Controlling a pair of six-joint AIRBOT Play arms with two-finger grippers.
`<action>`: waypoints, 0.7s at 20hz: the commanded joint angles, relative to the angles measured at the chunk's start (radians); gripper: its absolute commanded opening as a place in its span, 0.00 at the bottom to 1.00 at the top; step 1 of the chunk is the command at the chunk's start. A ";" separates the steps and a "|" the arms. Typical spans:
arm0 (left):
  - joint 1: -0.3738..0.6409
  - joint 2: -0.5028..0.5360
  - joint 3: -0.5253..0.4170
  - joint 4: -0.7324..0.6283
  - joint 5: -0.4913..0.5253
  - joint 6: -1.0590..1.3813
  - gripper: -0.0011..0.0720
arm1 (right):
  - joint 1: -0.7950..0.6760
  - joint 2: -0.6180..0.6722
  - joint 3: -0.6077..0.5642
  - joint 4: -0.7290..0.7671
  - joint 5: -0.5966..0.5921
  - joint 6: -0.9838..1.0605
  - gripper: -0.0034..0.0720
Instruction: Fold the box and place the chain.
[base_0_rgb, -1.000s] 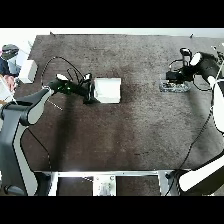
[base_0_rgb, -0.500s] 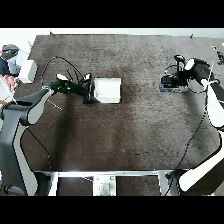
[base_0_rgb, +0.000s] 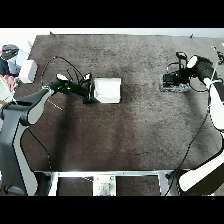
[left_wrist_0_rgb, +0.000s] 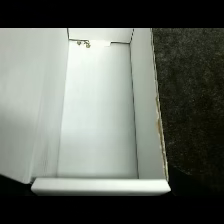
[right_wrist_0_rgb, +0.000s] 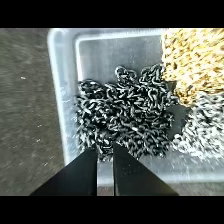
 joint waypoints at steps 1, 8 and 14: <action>0.001 0.000 0.001 0.000 0.000 0.000 0.55 | 0.008 0.087 0.001 0.001 0.031 0.000 0.06; 0.001 0.000 0.001 0.000 0.000 0.000 0.55 | 0.067 0.377 0.028 -0.011 0.058 -0.029 0.06; 0.001 0.000 0.001 0.000 0.000 0.000 0.55 | 0.214 0.663 0.056 -0.151 -0.114 -0.029 0.06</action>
